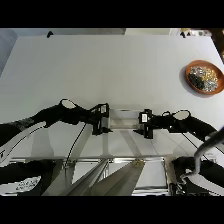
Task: Fold the box and place the chain.
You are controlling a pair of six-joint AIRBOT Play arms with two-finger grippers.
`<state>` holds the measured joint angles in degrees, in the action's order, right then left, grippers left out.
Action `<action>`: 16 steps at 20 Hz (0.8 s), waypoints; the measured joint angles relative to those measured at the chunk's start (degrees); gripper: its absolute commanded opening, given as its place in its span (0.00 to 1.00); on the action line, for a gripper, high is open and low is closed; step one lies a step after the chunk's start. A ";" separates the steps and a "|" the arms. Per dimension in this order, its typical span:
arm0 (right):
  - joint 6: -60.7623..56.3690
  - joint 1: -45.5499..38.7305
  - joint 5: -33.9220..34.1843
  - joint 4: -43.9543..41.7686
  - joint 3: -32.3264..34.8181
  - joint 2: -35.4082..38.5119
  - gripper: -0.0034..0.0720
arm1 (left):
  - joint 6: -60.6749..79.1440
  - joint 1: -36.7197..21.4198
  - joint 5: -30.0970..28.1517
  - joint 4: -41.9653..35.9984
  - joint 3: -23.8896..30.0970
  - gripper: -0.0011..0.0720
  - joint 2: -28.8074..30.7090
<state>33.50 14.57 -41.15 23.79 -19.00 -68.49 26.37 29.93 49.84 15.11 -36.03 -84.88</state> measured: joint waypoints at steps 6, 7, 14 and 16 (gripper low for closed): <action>-0.07 0.00 -0.04 -0.02 0.00 0.00 0.50 | -0.44 1.22 -1.01 -0.55 -0.02 0.17 0.02; -0.07 0.00 -0.04 -0.02 0.00 0.00 0.50 | -0.44 1.31 -1.07 -0.52 -0.02 0.11 0.02; -0.04 -0.02 -0.07 0.00 0.00 0.00 0.50 | -2.01 1.55 -1.25 0.31 -0.07 0.11 0.04; -0.02 -0.02 -0.04 0.00 0.00 0.00 0.50 | -2.43 1.57 -1.25 0.52 -0.09 0.11 0.07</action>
